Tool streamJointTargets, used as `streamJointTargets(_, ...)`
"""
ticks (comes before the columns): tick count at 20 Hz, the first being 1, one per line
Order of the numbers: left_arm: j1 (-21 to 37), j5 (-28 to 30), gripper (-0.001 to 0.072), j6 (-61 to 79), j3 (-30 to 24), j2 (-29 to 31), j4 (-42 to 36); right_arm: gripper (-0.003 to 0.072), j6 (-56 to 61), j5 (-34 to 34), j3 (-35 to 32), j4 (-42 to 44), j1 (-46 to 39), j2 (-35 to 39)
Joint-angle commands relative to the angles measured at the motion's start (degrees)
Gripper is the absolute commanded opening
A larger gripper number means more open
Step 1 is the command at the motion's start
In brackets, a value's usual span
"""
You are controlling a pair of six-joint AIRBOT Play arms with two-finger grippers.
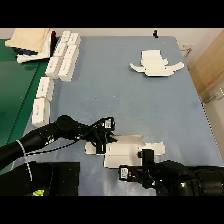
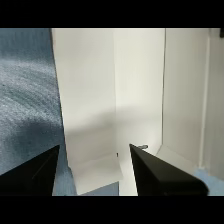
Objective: Fold the box.
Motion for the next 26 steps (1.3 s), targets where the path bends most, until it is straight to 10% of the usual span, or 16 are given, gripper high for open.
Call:
streamJointTargets(1, 0.0, 0.0, 0.0018, 0.0, 0.0, 0.0, 0.0, 0.0668, 0.4, 0.0, 0.0, 1.3, 1.4, 0.0)
streamJointTargets(16, 0.0, 0.0, 0.0018, 0.0, 0.0, 0.0, 0.0, 0.0666, 7.1, 7.0, 5.1, -6.8, 1.4, -3.6)
streamJointTargets(26, 0.0, 0.0, 0.0018, 0.0, 0.0, 0.0, 0.0, 0.0689, 35.8, 12.5, 7.5, -15.8, 1.3, -3.6)
